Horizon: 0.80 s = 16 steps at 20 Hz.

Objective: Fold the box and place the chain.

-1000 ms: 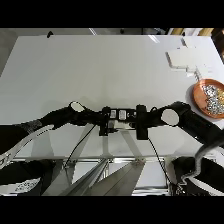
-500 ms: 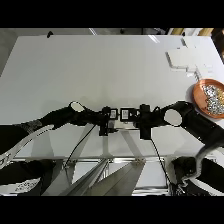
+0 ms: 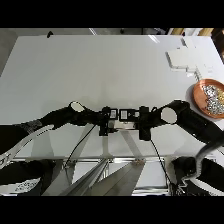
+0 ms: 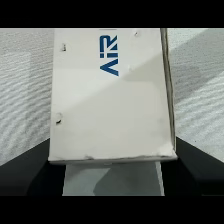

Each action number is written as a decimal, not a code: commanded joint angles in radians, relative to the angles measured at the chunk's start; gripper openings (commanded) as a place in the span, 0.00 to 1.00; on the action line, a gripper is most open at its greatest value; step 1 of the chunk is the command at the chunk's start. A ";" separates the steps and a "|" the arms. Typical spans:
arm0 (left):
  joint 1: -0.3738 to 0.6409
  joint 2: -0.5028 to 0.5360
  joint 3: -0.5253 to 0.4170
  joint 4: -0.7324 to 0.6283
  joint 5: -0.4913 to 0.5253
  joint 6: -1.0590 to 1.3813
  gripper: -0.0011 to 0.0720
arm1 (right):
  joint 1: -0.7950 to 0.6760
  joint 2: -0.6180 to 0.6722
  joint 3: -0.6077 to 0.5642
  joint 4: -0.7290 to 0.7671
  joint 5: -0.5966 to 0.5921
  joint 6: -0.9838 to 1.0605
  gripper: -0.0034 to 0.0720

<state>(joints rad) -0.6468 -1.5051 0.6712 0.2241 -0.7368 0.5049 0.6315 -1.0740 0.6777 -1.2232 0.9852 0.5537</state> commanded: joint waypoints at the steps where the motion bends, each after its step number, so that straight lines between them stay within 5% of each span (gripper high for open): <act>1: 0.001 0.000 0.000 0.000 0.000 0.000 0.39 | 0.000 0.012 0.002 -0.005 0.002 0.031 0.07; 7: 0.001 0.000 0.000 0.000 0.000 0.000 0.39 | -0.068 0.186 0.045 -0.062 0.052 0.156 0.07; 16: 0.001 0.000 0.000 0.000 0.000 0.000 0.39 | -0.575 0.213 0.043 -0.130 0.291 0.184 0.07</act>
<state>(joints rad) -0.6468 -1.5051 0.6712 0.2245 -0.7372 0.5049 0.1768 -0.8581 0.7197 -1.3411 1.1881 0.7284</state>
